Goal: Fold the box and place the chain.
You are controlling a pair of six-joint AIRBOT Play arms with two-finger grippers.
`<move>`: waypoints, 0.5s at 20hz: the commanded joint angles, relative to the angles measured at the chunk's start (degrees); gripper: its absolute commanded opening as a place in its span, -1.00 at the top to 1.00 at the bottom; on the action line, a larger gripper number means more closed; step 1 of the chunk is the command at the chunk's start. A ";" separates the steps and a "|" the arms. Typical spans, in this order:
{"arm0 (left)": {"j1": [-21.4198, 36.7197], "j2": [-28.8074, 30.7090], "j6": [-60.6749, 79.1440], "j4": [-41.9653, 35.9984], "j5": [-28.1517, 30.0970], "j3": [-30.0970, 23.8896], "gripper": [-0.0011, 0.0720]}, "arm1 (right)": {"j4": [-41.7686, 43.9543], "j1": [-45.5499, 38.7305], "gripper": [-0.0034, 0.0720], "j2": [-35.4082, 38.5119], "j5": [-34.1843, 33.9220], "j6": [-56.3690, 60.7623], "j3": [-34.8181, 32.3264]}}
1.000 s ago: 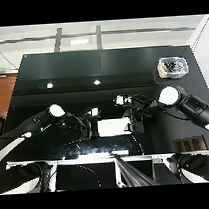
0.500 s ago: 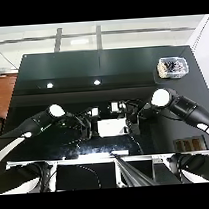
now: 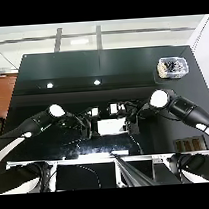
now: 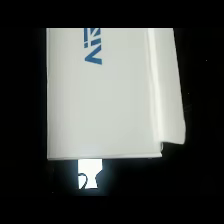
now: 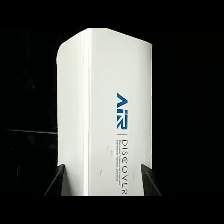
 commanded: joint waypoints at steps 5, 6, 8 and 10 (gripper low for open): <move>-0.02 -0.04 0.02 0.02 0.00 0.00 -0.32 | 0.33 0.11 0.02 -0.02 0.17 0.44 0.00; -0.02 -0.04 0.02 0.02 0.00 0.00 -0.32 | 0.33 0.11 0.02 -0.02 0.17 0.46 0.00; -0.02 -0.04 0.02 0.02 0.00 0.00 -0.32 | 0.33 0.11 0.01 -0.02 0.28 0.46 0.00; -0.02 -0.04 0.00 0.02 0.00 0.00 -0.32 | 0.31 0.11 0.01 -0.02 0.92 0.59 0.00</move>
